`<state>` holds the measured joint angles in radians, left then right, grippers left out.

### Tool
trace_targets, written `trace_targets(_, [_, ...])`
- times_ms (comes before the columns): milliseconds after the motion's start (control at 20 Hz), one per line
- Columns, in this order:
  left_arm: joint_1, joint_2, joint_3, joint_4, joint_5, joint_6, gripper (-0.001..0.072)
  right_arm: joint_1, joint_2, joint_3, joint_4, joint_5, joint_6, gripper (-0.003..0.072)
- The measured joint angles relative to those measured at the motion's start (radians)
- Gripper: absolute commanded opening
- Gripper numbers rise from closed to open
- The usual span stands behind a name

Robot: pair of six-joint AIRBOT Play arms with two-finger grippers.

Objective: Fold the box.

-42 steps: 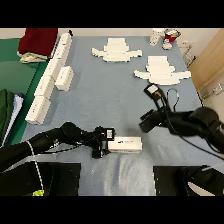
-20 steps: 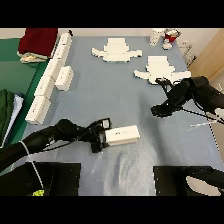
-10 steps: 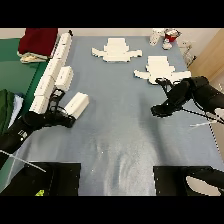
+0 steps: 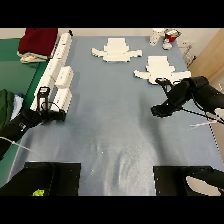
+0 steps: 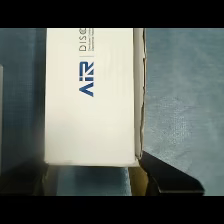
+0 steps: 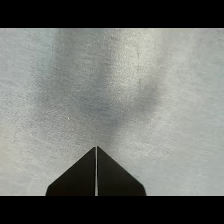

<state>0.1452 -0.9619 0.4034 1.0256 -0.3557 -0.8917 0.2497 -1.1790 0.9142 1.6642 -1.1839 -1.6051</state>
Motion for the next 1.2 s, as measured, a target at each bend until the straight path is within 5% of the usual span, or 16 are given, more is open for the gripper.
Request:
trace_targets(300, [0.003,-0.170,0.145,0.003,0.027,-0.013,0.0423,0.000,0.000,0.000,0.000,0.000,0.000,0.0006])
trace_targets(1200, [-0.026,-0.686,0.779,-0.006,-0.016,-0.022,0.0423,0.000,0.000,0.000,0.000,0.000,0.000,0.0006])
